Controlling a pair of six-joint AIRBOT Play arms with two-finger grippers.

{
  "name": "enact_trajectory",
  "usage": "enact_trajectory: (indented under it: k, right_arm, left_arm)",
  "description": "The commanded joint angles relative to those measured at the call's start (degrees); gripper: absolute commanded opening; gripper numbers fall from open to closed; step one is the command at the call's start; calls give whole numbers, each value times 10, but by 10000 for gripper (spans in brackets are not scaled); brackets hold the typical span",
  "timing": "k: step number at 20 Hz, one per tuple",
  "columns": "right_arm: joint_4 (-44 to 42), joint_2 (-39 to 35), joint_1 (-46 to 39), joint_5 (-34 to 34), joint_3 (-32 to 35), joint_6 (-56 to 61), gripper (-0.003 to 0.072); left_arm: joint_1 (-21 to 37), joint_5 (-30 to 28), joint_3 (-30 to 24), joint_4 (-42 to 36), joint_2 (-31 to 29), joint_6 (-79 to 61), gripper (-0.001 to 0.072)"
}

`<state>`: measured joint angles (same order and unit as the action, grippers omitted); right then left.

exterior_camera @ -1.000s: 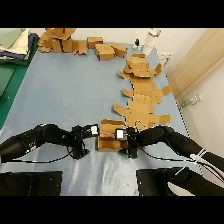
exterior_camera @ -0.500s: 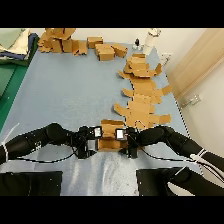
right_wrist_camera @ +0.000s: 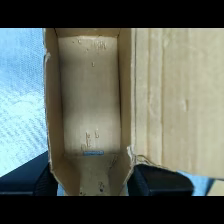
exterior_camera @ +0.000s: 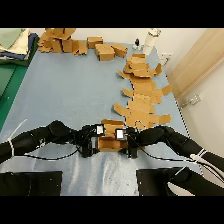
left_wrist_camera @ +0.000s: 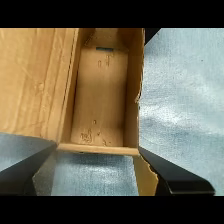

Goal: Fold the box.

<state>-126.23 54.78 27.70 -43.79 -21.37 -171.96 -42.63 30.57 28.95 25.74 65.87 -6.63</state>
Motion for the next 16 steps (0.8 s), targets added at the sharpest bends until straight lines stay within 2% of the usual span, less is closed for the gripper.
enact_trajectory:
  k: [1, 7, 11, 12, 13, 14, 16]
  right_arm:
    - [0, 0, 0, 0, 0, 0, 507]
    - [0, 0, 0, 0, 0, 0, 507]
    - [0, 0, 0, 0, 0, 0, 507]
    - [0, 0, 0, 0, 0, 0, 506]
    - [0, 0, 0, 0, 0, 0, 507]
    - [0, 0, 0, 0, 0, 0, 507]
    - [0, 0, 0, 0, 0, 0, 507]
  left_arm:
    - [-8, -2, 3, -5, 10, -3, 704]
    - [-38, -35, 9, -5, 27, -7, 704]
    - [-38, -35, 9, -5, 28, -11, 702]
    - [-38, -36, 9, -5, 28, -11, 627]
    - [-38, -36, 9, -4, 28, -11, 443]
    - [-38, -36, 9, -4, 28, -12, 389]
    - [-38, -36, 9, -5, 28, -15, 386]
